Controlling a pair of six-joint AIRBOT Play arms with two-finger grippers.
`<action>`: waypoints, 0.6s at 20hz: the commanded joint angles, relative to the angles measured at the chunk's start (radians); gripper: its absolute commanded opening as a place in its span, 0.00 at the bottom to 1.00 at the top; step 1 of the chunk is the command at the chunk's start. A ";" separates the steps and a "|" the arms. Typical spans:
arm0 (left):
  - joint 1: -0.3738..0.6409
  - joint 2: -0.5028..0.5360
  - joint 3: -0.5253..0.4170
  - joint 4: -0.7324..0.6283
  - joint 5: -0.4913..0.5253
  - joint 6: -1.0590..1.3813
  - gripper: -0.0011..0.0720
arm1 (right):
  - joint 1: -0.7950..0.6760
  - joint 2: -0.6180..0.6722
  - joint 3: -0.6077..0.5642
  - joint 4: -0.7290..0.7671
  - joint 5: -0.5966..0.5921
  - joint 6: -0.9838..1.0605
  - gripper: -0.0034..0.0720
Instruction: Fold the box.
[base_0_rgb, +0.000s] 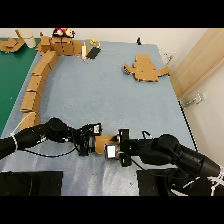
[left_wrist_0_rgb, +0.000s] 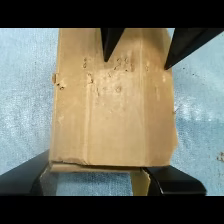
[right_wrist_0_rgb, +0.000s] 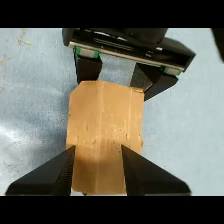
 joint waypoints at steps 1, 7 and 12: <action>0.000 0.000 0.000 0.000 0.000 0.000 0.83 | 0.099 0.003 0.000 -0.311 0.035 0.259 0.65; 0.000 0.000 0.000 0.000 0.000 0.000 0.83 | 0.178 -0.015 -0.023 -0.509 0.090 0.447 0.64; 0.000 0.000 0.000 0.000 0.000 0.000 0.83 | 0.197 -0.014 -0.023 -0.532 0.082 0.466 0.52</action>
